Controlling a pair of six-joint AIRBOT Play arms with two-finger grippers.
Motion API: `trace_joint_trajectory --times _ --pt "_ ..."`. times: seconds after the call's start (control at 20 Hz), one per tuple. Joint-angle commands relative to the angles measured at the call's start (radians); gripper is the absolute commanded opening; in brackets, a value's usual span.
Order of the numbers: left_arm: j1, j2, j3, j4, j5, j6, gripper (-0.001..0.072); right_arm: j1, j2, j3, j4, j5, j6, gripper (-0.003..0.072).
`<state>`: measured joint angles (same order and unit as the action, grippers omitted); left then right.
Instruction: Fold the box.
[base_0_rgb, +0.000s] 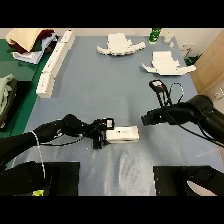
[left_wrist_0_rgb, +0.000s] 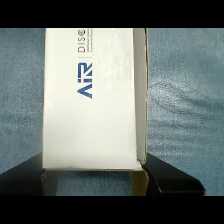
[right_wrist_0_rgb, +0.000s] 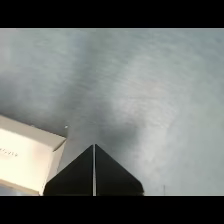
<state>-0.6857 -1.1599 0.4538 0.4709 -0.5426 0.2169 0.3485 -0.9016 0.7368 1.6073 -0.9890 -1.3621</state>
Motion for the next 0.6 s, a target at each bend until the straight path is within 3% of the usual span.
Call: trace_joint_trajectory --times 0.0,0.35,0.55 --pt "0.000 0.000 0.000 0.000 0.001 0.000 0.0374 -0.056 -0.083 0.075 -0.013 -0.112 0.157 0.0024" --pt "0.000 0.000 0.002 -0.003 -0.007 -0.015 0.0374 -0.056 -0.083 0.075 -0.014 -0.112 0.159 0.0024" --pt "0.072 0.057 0.016 0.080 -0.007 -0.262 0.0374 -0.056 -0.083 0.075 -0.014 -0.113 0.159 0.0024"
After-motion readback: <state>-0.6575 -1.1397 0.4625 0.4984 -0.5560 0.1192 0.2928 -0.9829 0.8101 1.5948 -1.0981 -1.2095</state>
